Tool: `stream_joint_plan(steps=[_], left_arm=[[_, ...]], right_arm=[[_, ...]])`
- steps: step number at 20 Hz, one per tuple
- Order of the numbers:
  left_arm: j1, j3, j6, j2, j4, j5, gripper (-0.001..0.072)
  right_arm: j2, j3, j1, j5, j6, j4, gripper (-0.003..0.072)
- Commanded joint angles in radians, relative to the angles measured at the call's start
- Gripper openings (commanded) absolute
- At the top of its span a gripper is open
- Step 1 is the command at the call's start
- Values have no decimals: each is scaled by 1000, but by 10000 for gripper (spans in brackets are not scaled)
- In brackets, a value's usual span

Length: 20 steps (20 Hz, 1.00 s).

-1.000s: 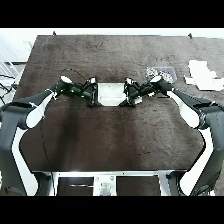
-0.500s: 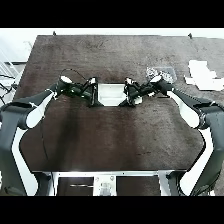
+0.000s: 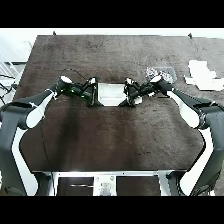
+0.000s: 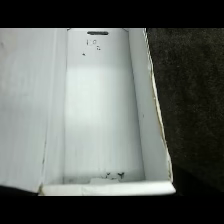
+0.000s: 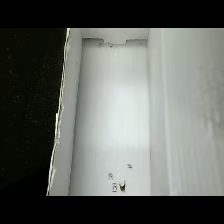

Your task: Fold the box and place the chain.

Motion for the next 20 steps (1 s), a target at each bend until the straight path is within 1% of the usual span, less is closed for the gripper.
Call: stream_joint_plan(steps=[1, 6, 7, 8, 11, 14, 16, 20], left_arm=[[0, 1, 0, 0, -2, -1, 418], [0, 1, 0, 0, -2, -2, 418], [0, 1, -1, 0, -2, -8, 418], [0, 1, 0, 0, -2, -20, 418], [0, 1, 0, 0, 0, -23, 418], [0, 1, 0, 0, 1, -23, 418], [0, 1, 0, 0, 1, -22, 418], [0, 1, 0, 0, 1, -21, 418]], right_arm=[[0, 0, 1, 0, 0, 0, 583], [0, 0, 2, -1, 0, 2, 588], [1, 0, 1, 0, 5, 2, 694], [1, 0, -1, 1, 36, 0, 720], [2, 0, -21, 27, 50, -20, 720], [16, 0, -54, 27, 50, -23, 720], [39, 0, -85, 31, 50, -23, 720], [105, 0, -152, 96, 73, -23, 720]])
